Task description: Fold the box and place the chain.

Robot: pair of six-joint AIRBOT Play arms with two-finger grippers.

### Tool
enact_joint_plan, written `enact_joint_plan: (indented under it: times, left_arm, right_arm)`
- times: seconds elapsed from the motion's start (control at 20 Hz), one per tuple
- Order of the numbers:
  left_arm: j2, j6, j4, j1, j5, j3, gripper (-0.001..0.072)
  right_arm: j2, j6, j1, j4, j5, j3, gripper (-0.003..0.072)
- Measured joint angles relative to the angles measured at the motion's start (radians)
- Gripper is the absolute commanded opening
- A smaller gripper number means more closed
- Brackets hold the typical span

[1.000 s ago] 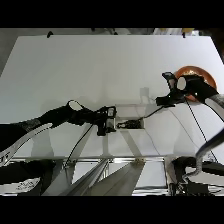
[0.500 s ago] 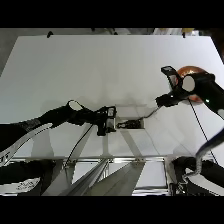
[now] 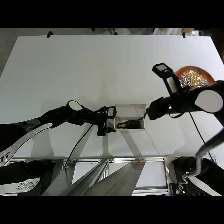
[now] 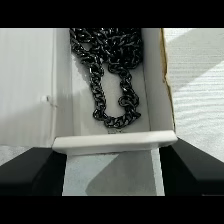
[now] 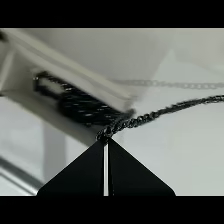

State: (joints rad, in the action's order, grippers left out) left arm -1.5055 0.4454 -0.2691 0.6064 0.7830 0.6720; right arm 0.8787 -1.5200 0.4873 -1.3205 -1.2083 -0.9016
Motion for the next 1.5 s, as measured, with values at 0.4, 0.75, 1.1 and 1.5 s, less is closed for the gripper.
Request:
enact_joint_plan:
  times: [0.4,0.75,1.1,1.5]
  left_arm:
    - [0.0,0.0,0.0,0.0,0.0,0.0,0.0331]
    - [0.0,0.0,0.0,0.0,0.0,0.0,0.0331]
    - [0.0,0.0,0.0,0.0,0.0,0.0,0.0331]
    - [0.0,0.0,0.0,0.0,0.0,0.0,0.0331]
  right_arm:
    - [-0.018,-0.019,0.149,0.109,0.095,0.005,0.0012]
    - [0.023,-0.024,0.167,0.113,0.163,0.068,0.0197]
    - [0.038,0.025,-0.044,0.066,0.201,0.005,0.0012]
    - [0.219,0.033,-0.326,-0.089,0.192,-0.004,0.0288]
